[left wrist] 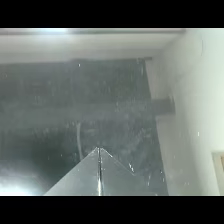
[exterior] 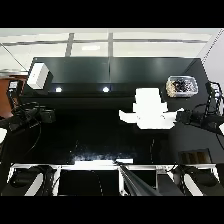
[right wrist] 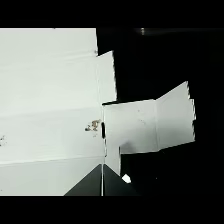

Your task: Fold the box and place the chain.

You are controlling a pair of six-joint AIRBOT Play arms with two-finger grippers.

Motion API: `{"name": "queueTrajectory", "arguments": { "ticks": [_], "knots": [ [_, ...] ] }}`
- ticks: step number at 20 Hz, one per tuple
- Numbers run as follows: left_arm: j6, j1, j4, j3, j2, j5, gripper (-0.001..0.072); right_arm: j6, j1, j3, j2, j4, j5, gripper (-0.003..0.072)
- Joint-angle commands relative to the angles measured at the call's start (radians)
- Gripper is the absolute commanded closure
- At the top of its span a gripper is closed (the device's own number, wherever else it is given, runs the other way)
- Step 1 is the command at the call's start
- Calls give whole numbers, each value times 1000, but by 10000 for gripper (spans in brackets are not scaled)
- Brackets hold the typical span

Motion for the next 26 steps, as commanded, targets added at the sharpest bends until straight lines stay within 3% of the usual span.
{"name": "queueTrajectory", "arguments": {
  "ticks": [1, 2, 3, 4, 5, 6, 7, 9, 11, 13, 16, 17, 19, 20, 22, 23, 26],
  "knots": [
    [-1, 0, -3, 0, 1, 79, 678, 1, 0, 0, 0, 0, -68, 668],
    [-1, -1, -4, 0, 1, 77, 678, 2, 0, 0, 1, 4, -72, 668],
    [-1, 0, -4, -1, 1, 76, 677, 10, 0, 0, 0, 18, -76, 618],
    [-1, 0, -4, -3, 1, 86, 677, 27, 0, 0, 0, 14, -90, 283],
    [-1, -1, -5, -3, 1, 98, 630, 60, 0, 0, -2, -13, -111, -23],
    [-1, -1, -5, -3, 1, 99, 358, 117, -5, 0, -5, -69, -118, -24],
    [-4, -1, -5, -3, 1, 99, 8, 224, -27, 0, -20, -160, -105, -22],
    [-5, -2, -6, -3, 1, 96, 12, 277, -150, 19, -109, -196, -58, -22],
    [-5, -2, -13, -3, 1, 96, 12, -21, -288, 79, -269, 63, -35, -21],
    [-5, -2, -13, -3, 1, 93, 12, -259, -400, 196, -503, 288, 92, -21],
    [-5, -2, -21, -3, 1, 89, 12, -327, -460, 374, -782, 309, 294, -9],
    [-5, -2, -21, -3, 1, 87, 12, -362, -457, 414, -845, 335, 332, 76],
    [-5, -2, -25, -3, 1, 81, 13, -422, -437, 465, -931, 395, 381, 88],
    [-5, -2, -30, -3, 1, 74, 13, -425, -425, 479, -956, 375, 388, 147],
    [-5, -2, -51, -3, 1, 64, 13, -444, -421, 495, -970, 340, 377, 608],
    [-5, -2, -58, -3, 1, 62, 13, -473, -422, 497, -966, 343, 390, 667],
    [-5, -2, -65, -3, 1, 65, 13, -522, -420, 499, -952, 368, 481, 667]
  ]
}}
